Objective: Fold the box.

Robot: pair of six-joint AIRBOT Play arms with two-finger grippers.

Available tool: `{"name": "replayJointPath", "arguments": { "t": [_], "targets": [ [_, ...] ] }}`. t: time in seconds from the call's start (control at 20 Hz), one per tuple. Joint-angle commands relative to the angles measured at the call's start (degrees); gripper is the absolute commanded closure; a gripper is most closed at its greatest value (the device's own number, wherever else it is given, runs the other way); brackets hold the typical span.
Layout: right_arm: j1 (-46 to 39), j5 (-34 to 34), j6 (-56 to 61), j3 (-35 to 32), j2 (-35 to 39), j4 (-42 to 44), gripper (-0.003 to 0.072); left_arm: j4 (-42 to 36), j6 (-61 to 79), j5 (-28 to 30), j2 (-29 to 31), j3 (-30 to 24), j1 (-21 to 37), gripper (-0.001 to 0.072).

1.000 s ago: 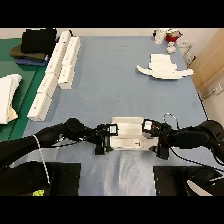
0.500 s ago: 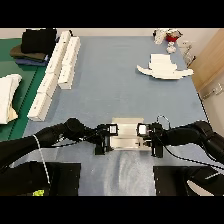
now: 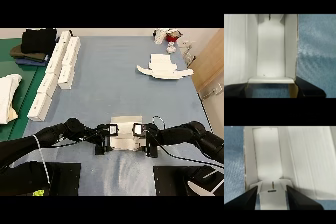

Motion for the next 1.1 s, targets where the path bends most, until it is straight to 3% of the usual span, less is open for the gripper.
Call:
{"name": "replayJointPath", "arguments": {
  "t": [0.0,0.35,0.4,0.5,0.6,0.85,1.05],
  "targets": [
    [0.11,1.14,0.15,-0.04,-0.76,0.85,0.0104,-0.02,-0.04,0.00,0.00,0.04,0.04,0.0198],
    [0.11,0.68,0.46,-0.04,-0.74,-0.35,0.0102,-0.04,-0.04,0.00,0.00,0.07,0.04,0.0199],
    [0.11,-0.22,1.38,-0.02,-0.74,-1.01,0.0130,-0.04,-0.04,0.00,0.00,0.04,0.04,0.0198],
    [0.09,-4.26,8.63,0.57,-0.74,-4.57,0.0494,-0.02,-0.04,0.00,0.00,0.04,0.04,0.0198],
    [0.09,-8.76,20.70,2.43,-0.74,-9.99,0.0684,-0.04,-0.04,0.00,0.00,0.04,0.04,0.0199],
    [-0.61,-20.63,50.97,10.19,0.87,-26.38,0.0686,-0.04,-0.04,-0.02,0.00,0.04,0.04,0.0198],
    [-8.63,-27.56,80.74,13.05,2.93,-44.06,0.0687,-0.02,-0.04,0.00,0.00,0.07,0.04,0.0199]
  ]
}}
